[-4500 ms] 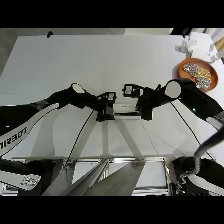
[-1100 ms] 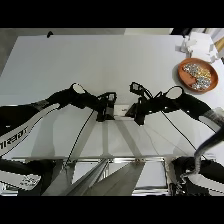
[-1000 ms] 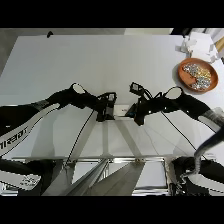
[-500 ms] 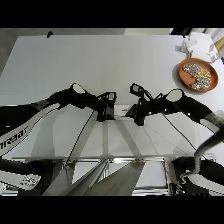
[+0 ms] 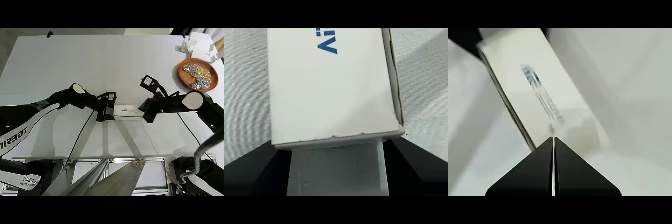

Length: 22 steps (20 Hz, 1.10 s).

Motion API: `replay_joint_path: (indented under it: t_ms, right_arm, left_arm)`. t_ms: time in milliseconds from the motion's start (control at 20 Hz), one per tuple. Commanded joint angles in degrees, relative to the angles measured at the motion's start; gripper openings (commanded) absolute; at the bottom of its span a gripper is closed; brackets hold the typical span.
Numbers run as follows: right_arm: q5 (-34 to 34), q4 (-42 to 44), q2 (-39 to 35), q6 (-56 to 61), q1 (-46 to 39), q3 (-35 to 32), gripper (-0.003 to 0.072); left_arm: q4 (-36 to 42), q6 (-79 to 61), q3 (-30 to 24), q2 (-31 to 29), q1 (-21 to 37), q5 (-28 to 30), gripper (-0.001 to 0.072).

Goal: Fold the box and place the chain.

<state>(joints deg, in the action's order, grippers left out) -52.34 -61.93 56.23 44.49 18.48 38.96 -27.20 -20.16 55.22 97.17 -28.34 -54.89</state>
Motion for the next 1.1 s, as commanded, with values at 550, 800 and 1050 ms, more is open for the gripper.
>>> replay_joint_path:
  t_ms: [550,800,1050]
  right_arm:
    - [-24.0,-28.7,2.0,34.6,-17.8,0.0,0.0015]
    - [-24.0,-28.7,2.0,34.6,-17.8,0.0,0.0015]
    - [-24.0,-28.7,2.0,34.6,-17.8,0.0,0.0015]
  left_arm:
    - [0.0,0.0,0.0,0.0,0.0,0.0,0.0251]
    - [2.4,0.0,0.0,0.0,0.0,-2.3,0.0254]
    - [2.5,0.1,0.0,0.0,0.0,-6.7,0.0281]
